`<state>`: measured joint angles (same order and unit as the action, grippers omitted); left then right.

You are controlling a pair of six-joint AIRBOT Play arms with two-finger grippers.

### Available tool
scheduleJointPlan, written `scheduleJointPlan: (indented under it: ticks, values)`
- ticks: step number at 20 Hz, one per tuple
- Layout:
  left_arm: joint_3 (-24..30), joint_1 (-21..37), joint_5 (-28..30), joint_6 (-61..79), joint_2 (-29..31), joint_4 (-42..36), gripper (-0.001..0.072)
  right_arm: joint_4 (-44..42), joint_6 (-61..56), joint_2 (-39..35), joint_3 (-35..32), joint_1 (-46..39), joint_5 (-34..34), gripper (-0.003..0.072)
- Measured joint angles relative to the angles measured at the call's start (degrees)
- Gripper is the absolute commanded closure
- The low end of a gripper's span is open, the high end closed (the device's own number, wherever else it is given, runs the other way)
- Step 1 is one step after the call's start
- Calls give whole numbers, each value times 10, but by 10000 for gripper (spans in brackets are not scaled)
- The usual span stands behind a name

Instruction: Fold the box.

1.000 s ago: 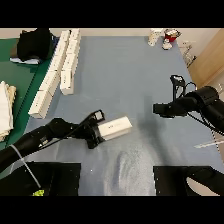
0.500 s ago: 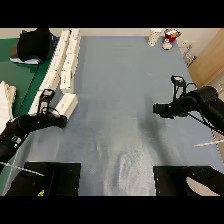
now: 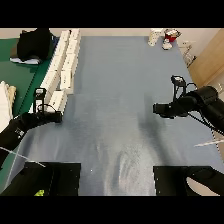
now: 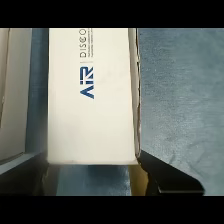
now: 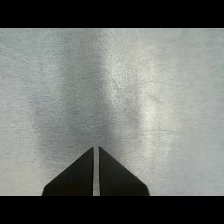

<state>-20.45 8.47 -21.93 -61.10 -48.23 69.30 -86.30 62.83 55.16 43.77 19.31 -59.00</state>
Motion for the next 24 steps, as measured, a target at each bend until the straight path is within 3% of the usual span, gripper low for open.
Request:
scheduleJointPlan:
  ticks: [5, 15, 24]
  values:
    - [0, -2, 30, -2, -33, -4, 235, 0, 0, 0, 0, 0, 0, 635]
    - [0, -3, 69, -2, -42, -5, 235, 2, 0, 0, 0, 0, 0, 635]
    - [0, -3, 27, -4, -42, -6, 229, 2, 0, 0, 0, 0, 0, 635]
